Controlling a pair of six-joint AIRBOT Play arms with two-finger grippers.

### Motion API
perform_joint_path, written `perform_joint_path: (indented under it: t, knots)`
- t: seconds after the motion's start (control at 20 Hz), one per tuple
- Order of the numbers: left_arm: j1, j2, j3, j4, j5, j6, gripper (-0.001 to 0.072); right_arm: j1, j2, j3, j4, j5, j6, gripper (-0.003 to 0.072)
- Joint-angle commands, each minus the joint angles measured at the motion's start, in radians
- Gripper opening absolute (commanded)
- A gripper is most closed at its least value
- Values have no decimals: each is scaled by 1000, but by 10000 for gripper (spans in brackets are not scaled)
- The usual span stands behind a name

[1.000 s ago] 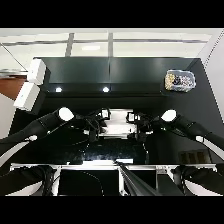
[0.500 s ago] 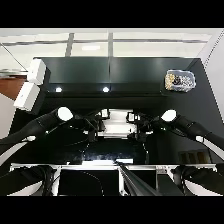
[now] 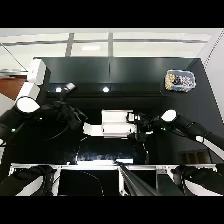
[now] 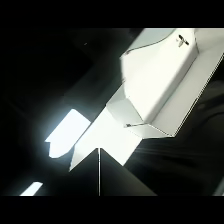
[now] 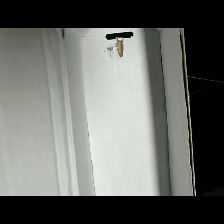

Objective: Fold the box and place the chain.

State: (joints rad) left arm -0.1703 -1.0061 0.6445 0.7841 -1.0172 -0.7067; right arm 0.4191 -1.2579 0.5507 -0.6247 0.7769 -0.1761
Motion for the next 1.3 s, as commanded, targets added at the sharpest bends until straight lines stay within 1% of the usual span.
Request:
perform_joint_path:
  t: [0.0, 0.05, 0.15, 0.3, 0.4, 0.5, 0.65, 0.7, 0.85, 0.95, 1.1, 1.15, 1.2, 1.25]
  knots:
    - [183, 29, -37, 22, -57, -336, 30, 1, 0, 0, 0, 1, 0, 474]
    - [232, 26, -64, 16, -45, -365, 30, 1, 0, 0, 0, 1, 0, 474]
    - [280, 25, -129, -20, -26, -398, 30, 1, 0, 0, 0, 1, 0, 474]
    - [276, 10, -232, -137, 32, -398, 31, 1, 0, 0, 3, 0, 0, 474]
    - [245, -29, -272, -187, 41, -398, 31, 1, 0, 0, 4, 1, 0, 474]
    - [192, -95, -276, -219, 51, -398, 30, 1, 0, 0, 4, 1, 0, 474]
    - [99, -190, -274, -293, 117, -397, 29, 1, 0, 0, 4, 1, 0, 474]
    - [74, -210, -268, -321, 121, -395, 29, 1, 0, 0, 4, 2, 0, 474]
    - [8, -229, -249, -322, 155, -390, 29, 1, 0, 0, 4, 2, 0, 474]
    - [-2, -229, -246, -326, 159, -390, 29, 1, 0, 0, 4, 1, 0, 474]
    - [-2, -228, -229, -329, 104, -326, 34, 1, 0, 0, 4, 1, 0, 474]
    - [-4, -228, -216, -327, 83, -310, 57, 1, 0, 0, 4, 1, 0, 474]
    - [-4, -228, -203, -325, 72, -307, 176, 1, 0, 0, 4, 1, 0, 474]
    - [-3, -227, -184, -319, 55, -306, 420, 1, 0, 0, 4, 1, 0, 474]
